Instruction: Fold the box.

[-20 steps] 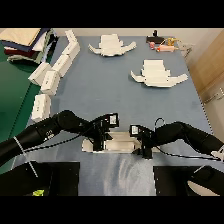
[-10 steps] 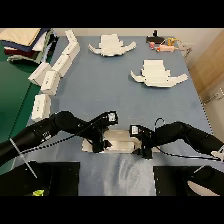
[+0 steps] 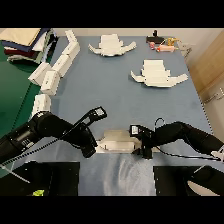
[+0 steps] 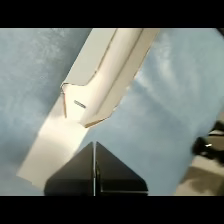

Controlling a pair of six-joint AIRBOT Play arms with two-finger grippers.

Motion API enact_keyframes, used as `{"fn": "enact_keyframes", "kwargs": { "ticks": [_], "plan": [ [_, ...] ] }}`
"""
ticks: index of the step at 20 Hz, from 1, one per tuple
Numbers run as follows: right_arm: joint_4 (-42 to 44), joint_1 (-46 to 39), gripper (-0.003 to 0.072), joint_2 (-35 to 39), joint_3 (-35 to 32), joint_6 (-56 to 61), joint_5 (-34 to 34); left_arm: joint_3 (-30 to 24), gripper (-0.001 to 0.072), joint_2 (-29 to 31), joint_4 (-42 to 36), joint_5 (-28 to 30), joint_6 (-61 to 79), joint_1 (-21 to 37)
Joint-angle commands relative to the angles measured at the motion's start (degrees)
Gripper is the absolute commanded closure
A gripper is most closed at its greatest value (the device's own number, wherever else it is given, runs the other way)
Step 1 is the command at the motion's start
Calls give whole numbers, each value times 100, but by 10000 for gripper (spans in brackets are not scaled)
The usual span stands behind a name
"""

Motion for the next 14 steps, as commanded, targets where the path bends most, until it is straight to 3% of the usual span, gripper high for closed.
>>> {"fn": "enact_keyframes", "kwargs": {
  "ticks": [1, 3, 6, 9, 14],
  "plan": [
    [2, 4, 168, -2, -4, 0, 4, 24, 693, -107, -1342, 391, -809, -7],
    [0, 4, 167, -2, -4, 0, 2, 151, 694, -584, -2173, 907, -721, 0],
    [0, 4, 167, -2, -4, 0, 4, 710, 694, -1443, -2339, 1113, -754, 188],
    [0, 4, 167, -2, -4, 0, 2, 1113, 694, -2118, -2337, 1093, -922, 632],
    [0, 4, 167, -2, -4, 0, 4, 1119, 694, -2828, -2247, 686, -1335, 1115]
  ]
}}
